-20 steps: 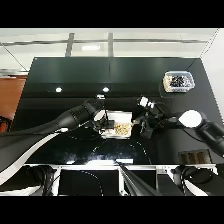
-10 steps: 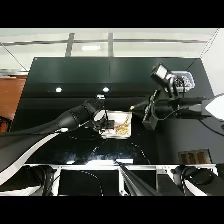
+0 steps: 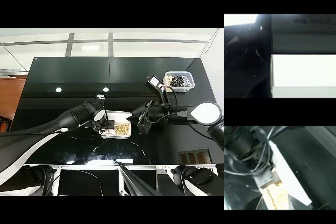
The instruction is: Fold the box and place the chain.
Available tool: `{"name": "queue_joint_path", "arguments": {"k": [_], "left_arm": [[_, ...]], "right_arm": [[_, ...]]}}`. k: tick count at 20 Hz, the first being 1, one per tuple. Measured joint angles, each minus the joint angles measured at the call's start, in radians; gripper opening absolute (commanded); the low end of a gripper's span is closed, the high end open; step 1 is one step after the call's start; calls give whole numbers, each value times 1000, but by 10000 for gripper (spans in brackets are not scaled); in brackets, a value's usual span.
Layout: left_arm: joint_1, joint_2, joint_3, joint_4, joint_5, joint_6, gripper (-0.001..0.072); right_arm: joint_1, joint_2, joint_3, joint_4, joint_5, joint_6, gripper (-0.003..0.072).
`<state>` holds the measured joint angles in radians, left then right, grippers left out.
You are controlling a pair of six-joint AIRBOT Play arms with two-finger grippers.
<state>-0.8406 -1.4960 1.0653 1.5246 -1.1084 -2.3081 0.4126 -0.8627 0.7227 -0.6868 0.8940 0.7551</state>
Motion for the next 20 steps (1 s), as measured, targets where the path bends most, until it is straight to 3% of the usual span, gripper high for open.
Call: {"name": "queue_joint_path", "arguments": {"k": [4, 10, 16, 17, 18, 19, 20], "left_arm": [[0, 0, 0, -10, 0, 0, 31], [1, 0, 0, -9, 6, 0, 31], [1, 1, 0, -4, 21, -10, 42], [1, 5, 0, -5, 25, -10, 176], [-1, 12, 1, -10, 32, -13, 379], [-2, 20, 1, -11, 44, -18, 524], [-3, 31, 1, -13, 50, -24, 527]], "right_arm": [[-69, 6, 45, -63, 8, 14, 383], [-225, 14, 108, -134, 184, 47, 383], [-261, 14, 117, -134, 337, 55, 383], [-264, 14, 117, -135, 347, 56, 383], [-264, 14, 117, -134, 357, 56, 382], [-265, 14, 117, -134, 364, 56, 382], [-266, 14, 117, -134, 370, 57, 383]]}}
